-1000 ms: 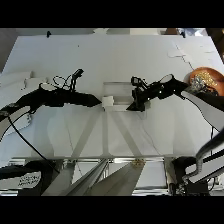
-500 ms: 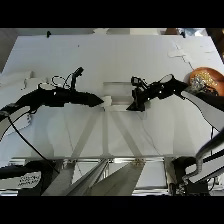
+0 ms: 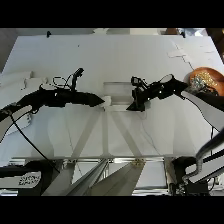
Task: Fold the box and place the chain.
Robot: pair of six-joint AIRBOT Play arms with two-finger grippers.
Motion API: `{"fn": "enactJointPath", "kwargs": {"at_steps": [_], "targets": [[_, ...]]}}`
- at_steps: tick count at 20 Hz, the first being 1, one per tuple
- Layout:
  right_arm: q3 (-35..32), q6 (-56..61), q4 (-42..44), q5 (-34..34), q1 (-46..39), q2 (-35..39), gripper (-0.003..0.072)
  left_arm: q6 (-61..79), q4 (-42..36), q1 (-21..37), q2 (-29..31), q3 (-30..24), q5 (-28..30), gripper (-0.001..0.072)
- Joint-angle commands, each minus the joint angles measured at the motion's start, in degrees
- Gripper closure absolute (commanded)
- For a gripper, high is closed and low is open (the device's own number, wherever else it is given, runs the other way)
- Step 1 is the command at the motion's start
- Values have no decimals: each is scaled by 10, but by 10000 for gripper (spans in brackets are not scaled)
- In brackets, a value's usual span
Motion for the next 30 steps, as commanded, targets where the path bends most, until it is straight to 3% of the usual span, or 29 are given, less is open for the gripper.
{"fn": "enactJointPath", "kwargs": {"at_steps": [1,7,16,21,30], "targets": [[0,0,0,0,0,0,273,1,7,-9,-1,0,24,285],[0,0,0,0,0,0,273,0,-3,-49,-1,0,42,285],[0,0,0,0,0,0,273,-60,-9,-49,-1,0,95,285],[0,0,0,0,0,0,273,-89,51,-56,-1,0,118,286],[0,0,0,0,0,0,273,-119,53,-59,12,2,147,288]]}}
